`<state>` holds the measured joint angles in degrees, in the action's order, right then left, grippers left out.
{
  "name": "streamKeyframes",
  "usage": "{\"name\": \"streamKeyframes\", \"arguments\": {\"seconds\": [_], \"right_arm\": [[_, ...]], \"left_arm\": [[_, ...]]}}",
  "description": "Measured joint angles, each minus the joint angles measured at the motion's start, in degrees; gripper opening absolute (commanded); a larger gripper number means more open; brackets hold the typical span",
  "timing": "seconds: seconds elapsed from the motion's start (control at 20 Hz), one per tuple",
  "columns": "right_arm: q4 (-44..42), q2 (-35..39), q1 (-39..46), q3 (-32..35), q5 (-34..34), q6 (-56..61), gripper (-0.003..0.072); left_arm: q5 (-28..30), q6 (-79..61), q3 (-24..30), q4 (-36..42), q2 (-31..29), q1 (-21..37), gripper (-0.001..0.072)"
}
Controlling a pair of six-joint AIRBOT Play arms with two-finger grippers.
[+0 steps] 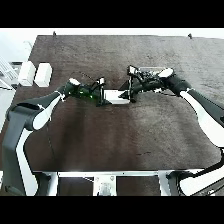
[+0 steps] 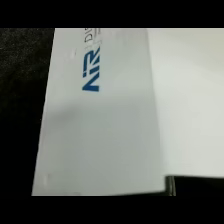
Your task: Fold the box and place the chain.
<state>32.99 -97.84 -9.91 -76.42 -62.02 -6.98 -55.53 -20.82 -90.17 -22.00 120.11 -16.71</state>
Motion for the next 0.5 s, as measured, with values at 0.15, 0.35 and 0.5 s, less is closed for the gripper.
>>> {"name": "streamKeyframes", "arguments": {"seconds": [0.15,0.35,0.5], "right_arm": [[-0.1,-0.9,0.0,0.5,0.6,-0.5,0.0331],[-0.3,-1.8,0.0,0.8,0.9,-0.9,0.0377],[-0.3,-2.0,0.0,0.8,1.3,-1.1,0.0377]], "left_arm": [[0.0,0.0,0.0,0.0,0.0,0.0,0.0426],[0.0,0.0,0.0,0.0,0.0,0.0,0.0426],[0.0,0.0,0.0,0.0,0.0,0.0,0.0426]]}}
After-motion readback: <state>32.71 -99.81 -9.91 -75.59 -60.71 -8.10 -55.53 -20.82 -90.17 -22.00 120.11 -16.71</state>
